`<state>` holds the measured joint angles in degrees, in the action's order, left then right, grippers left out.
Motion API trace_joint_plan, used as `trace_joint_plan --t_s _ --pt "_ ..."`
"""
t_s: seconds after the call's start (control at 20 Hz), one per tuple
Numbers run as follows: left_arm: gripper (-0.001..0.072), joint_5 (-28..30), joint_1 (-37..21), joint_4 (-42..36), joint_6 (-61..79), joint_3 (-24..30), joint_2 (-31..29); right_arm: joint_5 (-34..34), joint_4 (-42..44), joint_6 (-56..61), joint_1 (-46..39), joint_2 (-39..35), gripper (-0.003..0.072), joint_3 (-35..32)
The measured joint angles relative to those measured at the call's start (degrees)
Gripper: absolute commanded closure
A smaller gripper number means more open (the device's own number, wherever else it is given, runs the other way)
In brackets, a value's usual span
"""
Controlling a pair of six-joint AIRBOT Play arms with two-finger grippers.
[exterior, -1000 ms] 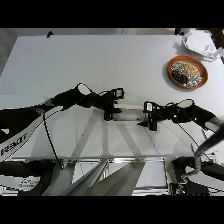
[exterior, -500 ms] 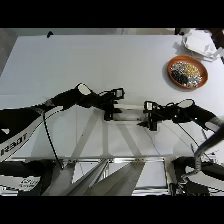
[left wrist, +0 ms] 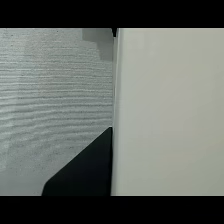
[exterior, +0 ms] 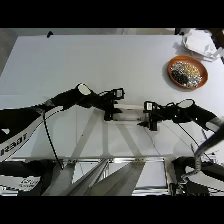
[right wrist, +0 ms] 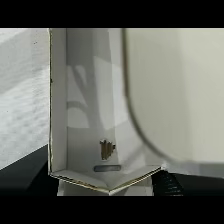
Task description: Fold the box and place the chain.
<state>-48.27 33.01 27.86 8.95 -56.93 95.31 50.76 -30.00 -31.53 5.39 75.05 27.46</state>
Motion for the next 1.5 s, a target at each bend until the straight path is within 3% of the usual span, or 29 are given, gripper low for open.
trace_joint_plan --t_s 0.15,0.25,0.45,0.55,0.7,0.8,0.95,1.0,1.05,1.45,1.5 --pt "0.07 0.0 0.0 0.0 0.0 0.0 0.0 0.2 0.0 0.0 0.0 0.0 0.0123 0.0" --pt "0.07 0.0 0.0 0.0 0.0 0.0 0.0 0.4 -0.2 0.0 0.0 0.0 0.0072 0.0" --pt "0.07 0.0 0.0 0.0 0.0 0.0 0.0 0.6 -0.2 0.1 0.0 0.0 0.0081 0.0" --pt "0.07 0.0 0.0 0.0 0.0 0.0 0.0 0.7 -0.2 0.2 0.0 0.0 0.0144 0.0" --pt "0.07 0.0 0.0 0.0 0.0 0.0 0.0 0.7 0.0 0.2 0.0 0.0 0.0164 0.0" --pt "0.07 0.0 0.0 0.0 0.0 0.0 0.0 0.8 0.0 0.2 0.0 0.0 0.025 0.0" --pt "0.07 0.0 0.0 0.0 0.0 0.0 0.0 0.8 0.0 0.2 0.0 0.0 0.0248 0.0" --pt "0.07 0.0 0.0 0.0 0.0 0.0 0.0 0.8 0.0 0.2 0.0 0.0 0.022 0.0" --pt "0.07 0.0 0.0 0.0 0.0 0.0 0.0 0.8 0.0 0.2 0.0 0.0 0.0132 0.0" --pt "0.07 0.0 0.0 0.1 0.0 0.0 0.0 0.1 0.3 0.0 1.1 -0.1 0.0117 0.0" --pt "0.07 -0.1 -0.1 0.1 0.0 0.0 0.0 -0.1 0.4 0.0 1.5 -0.1 0.006 0.0"
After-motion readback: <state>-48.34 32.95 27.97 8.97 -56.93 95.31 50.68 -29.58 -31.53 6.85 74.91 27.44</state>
